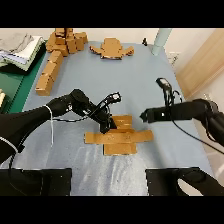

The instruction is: Fold the box.

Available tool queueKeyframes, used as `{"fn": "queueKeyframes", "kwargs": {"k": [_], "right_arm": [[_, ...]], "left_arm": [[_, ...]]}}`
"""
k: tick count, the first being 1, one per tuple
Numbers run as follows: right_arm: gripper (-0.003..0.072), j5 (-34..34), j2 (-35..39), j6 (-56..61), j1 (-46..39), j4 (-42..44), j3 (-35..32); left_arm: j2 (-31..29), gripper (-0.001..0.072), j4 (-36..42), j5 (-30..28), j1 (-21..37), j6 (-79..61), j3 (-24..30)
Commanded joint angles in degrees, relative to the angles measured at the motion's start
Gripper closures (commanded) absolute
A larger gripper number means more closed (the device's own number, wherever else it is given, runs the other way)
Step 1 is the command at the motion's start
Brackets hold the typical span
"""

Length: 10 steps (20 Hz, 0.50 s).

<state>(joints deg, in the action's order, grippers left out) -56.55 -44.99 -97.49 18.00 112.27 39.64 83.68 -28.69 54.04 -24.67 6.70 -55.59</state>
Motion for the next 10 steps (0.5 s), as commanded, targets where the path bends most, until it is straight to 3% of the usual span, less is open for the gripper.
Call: {"fn": "queueKeyframes", "kwargs": {"k": [1,4,5,6,7,10], "right_arm": [[0.0683,-8.2,7.3,4.5,11.3,-9.6,-3.9],[0.0681,-6.4,14.2,2.7,28.3,-12.9,-10.8],[0.0604,-4.7,15.9,0.7,34.1,-14.1,-13.5],[0.0281,-2.2,16.5,-1.5,39.0,-16.6,-15.8],[0.0086,0.4,16.4,-3.5,42.6,-19.6,-17.6],[0.0088,6.7,12.7,-6.4,47.6,-29.4,-19.8]], "left_arm": [[0.0,0.0695,0.0,0.0,0.0,0.0,0.0],[0.0,0.0695,0.0,0.0,0.0,0.0,0.0],[0.0,0.0695,0.0,0.0,0.0,0.0,0.0],[0.0,0.0695,0.0,0.0,0.0,0.0,0.0],[0.0,0.0695,0.0,0.0,0.0,0.0,0.0],[0.0,0.0695,0.0,0.0,0.0,0.0,0.0]]}}
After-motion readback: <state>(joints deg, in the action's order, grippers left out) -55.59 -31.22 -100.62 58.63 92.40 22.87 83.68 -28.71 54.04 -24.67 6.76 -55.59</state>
